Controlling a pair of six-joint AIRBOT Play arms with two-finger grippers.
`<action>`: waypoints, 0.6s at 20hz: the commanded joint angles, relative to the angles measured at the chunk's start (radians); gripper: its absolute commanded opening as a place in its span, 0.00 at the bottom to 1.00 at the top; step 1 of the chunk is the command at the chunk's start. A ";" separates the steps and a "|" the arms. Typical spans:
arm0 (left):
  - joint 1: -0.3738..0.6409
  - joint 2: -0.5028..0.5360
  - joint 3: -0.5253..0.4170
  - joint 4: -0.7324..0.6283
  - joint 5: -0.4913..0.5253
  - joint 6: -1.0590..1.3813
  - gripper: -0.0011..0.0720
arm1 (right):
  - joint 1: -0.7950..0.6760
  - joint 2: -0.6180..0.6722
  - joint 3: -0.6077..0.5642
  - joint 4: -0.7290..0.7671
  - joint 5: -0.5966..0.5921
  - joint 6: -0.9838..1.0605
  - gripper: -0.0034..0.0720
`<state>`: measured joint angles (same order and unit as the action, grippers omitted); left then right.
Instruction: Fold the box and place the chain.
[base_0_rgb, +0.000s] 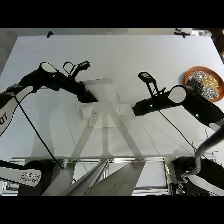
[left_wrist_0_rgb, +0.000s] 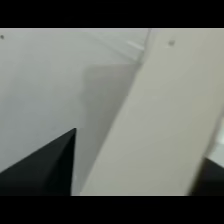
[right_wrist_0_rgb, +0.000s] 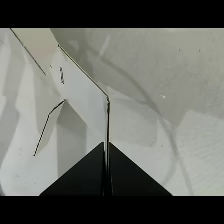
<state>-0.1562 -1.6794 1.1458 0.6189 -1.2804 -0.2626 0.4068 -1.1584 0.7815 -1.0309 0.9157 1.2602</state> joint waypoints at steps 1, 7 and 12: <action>0.000 -0.013 0.000 -0.011 -0.030 0.031 0.45 | 0.001 0.000 0.000 0.001 0.012 0.000 0.06; -0.002 -0.012 0.000 0.042 -0.122 0.062 0.04 | 0.001 0.000 0.000 0.001 0.012 0.000 0.06; -0.002 0.058 0.000 0.055 -0.126 0.061 0.02 | 0.000 0.007 0.005 0.001 0.022 0.000 0.13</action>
<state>-0.1574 -1.6608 1.1461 0.6647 -1.3937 -0.2077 0.4072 -1.1553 0.7826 -1.0290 0.9279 1.2602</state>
